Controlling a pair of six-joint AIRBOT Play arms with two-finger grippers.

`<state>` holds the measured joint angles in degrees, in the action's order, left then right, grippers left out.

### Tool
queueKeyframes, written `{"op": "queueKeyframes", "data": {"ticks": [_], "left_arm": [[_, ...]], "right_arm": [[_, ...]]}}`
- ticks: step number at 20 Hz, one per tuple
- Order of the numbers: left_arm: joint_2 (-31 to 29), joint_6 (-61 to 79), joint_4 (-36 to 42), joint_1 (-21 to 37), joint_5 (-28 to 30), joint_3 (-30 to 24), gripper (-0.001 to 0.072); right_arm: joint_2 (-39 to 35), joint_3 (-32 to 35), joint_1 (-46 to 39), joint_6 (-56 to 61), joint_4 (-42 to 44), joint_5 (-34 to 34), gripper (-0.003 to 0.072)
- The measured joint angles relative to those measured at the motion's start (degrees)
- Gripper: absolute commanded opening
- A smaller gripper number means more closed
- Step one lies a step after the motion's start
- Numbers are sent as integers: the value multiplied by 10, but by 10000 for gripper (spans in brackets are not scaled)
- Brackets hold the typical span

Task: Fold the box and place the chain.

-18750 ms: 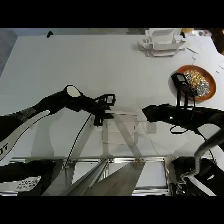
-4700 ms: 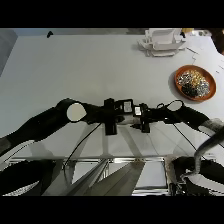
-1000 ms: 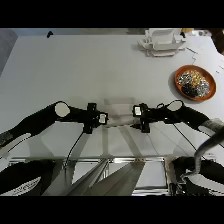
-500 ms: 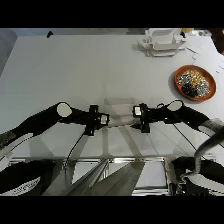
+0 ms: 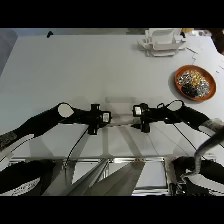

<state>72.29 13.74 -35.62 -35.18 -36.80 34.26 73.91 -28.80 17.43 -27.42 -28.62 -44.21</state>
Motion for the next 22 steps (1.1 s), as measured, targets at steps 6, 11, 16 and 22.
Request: {"op": "queueKeyframes", "data": {"ticks": [6,11,16,22], "left_arm": [[14,0,35,-27,24,0,53],[21,0,52,-40,29,0,221],[23,-1,56,-43,33,0,513],[20,-3,52,-43,44,0,307]], "right_arm": [[0,0,0,-1,0,0,452],[0,0,0,-2,-1,-2,452],[0,0,0,0,-1,-3,452],[0,0,0,0,0,-1,452]]}}
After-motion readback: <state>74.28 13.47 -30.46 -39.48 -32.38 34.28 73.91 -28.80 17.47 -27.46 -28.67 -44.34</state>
